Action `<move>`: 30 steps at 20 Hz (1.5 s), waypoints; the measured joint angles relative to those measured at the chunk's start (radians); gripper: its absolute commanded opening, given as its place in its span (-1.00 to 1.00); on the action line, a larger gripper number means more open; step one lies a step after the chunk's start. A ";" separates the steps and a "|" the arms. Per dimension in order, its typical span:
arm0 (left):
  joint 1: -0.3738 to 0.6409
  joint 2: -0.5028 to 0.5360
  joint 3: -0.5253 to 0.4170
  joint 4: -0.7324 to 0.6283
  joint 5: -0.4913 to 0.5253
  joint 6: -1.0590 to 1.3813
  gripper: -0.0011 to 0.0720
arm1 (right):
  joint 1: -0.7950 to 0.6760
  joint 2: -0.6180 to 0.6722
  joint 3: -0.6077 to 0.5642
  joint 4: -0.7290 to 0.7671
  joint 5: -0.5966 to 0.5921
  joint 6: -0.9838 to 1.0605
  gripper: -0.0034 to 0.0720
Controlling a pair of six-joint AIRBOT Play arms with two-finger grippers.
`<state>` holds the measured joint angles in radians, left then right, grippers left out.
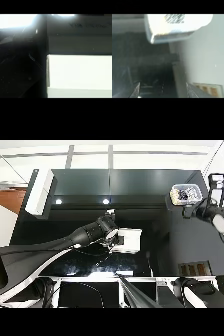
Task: Fold the box and place the chain.
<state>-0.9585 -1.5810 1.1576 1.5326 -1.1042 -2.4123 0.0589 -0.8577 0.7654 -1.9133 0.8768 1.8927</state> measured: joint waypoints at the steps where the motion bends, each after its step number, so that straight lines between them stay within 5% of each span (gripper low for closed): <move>1: 0.000 0.000 0.000 0.000 0.000 0.000 -0.89 | -0.050 -0.057 0.033 0.039 -0.038 -0.022 0.99; 4: 0.000 0.000 0.000 0.000 0.000 0.000 -0.88 | -0.173 -0.281 0.217 0.138 -0.057 -0.064 0.98; 9: 0.000 0.000 0.000 0.000 -0.002 0.000 -0.88 | -0.282 -0.636 0.599 0.239 0.122 -0.050 0.96; 14: 0.000 0.000 0.000 0.000 -0.004 0.000 -0.88 | -0.341 -0.837 0.832 0.324 0.243 0.071 0.81; 30: 0.003 0.000 0.000 0.000 -0.008 0.000 -0.88 | -0.358 -1.000 0.913 0.365 0.168 0.207 0.79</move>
